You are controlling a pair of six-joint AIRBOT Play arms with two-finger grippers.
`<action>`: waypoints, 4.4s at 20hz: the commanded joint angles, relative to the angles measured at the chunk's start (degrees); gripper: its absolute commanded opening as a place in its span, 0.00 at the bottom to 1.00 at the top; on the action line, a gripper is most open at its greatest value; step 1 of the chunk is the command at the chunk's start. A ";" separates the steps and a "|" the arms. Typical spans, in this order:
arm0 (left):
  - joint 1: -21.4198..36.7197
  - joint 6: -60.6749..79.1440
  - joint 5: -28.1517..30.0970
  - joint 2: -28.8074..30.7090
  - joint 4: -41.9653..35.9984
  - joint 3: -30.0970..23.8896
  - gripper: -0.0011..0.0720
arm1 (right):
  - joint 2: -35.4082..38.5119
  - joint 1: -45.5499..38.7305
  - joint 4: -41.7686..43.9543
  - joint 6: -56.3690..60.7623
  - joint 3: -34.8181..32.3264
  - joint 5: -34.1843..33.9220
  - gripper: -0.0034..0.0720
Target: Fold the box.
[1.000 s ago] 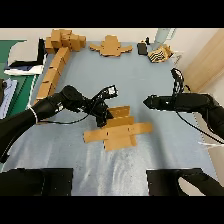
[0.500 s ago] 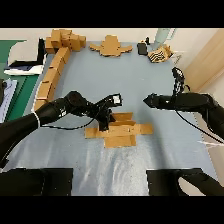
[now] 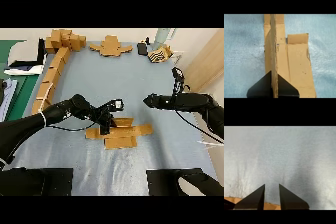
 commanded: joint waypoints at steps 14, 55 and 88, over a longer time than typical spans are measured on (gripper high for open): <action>3.78 -4.33 -12.96 -3.15 -2.32 5.33 0.03 | -1.36 -0.02 -0.02 0.00 -0.09 0.02 0.40; 3.67 -4.72 -13.44 -6.34 -1.44 5.35 0.03 | 13.09 21.73 -15.23 17.44 -1.31 -32.76 0.05; 3.67 -4.72 -13.40 -6.34 -1.44 5.35 0.03 | 1.16 59.80 -60.41 15.30 -12.68 -3.52 0.86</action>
